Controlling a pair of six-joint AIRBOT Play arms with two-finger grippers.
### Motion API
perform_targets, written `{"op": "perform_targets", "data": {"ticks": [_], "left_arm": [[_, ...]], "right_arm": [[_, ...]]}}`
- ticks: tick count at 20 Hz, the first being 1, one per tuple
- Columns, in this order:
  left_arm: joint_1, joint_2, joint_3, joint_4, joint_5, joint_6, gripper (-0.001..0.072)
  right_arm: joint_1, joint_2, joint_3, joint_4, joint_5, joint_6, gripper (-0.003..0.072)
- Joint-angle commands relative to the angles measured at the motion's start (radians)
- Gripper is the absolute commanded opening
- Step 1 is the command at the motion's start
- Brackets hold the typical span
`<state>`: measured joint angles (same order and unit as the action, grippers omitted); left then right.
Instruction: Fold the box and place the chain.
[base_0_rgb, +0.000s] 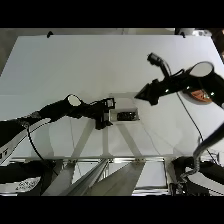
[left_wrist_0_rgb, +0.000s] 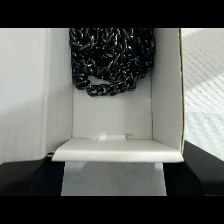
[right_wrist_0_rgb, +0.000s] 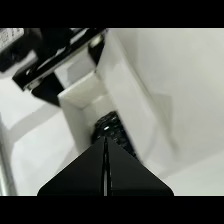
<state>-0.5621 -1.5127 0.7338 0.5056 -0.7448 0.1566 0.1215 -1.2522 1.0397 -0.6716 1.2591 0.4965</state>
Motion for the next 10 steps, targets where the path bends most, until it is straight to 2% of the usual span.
{"op": "perform_targets", "data": {"ticks": [1,5,7,10], "left_arm": [[0.000,0.001,0.000,0.000,0.000,0.000,0.0010],[0.000,0.001,0.000,0.000,0.000,0.000,0.0010],[0.000,0.000,0.000,0.000,0.000,0.000,0.0010],[0.000,0.001,0.000,0.000,0.000,0.000,0.0010]], "right_arm": [[-0.066,-0.088,0.240,-0.013,0.057,0.002,0.0019],[-0.046,-0.354,0.501,-0.043,0.100,0.057,0.0017],[-0.020,-0.441,0.515,-0.045,0.095,0.038,0.0016],[0.019,-0.549,0.515,-0.086,0.181,0.018,0.0018]]}}
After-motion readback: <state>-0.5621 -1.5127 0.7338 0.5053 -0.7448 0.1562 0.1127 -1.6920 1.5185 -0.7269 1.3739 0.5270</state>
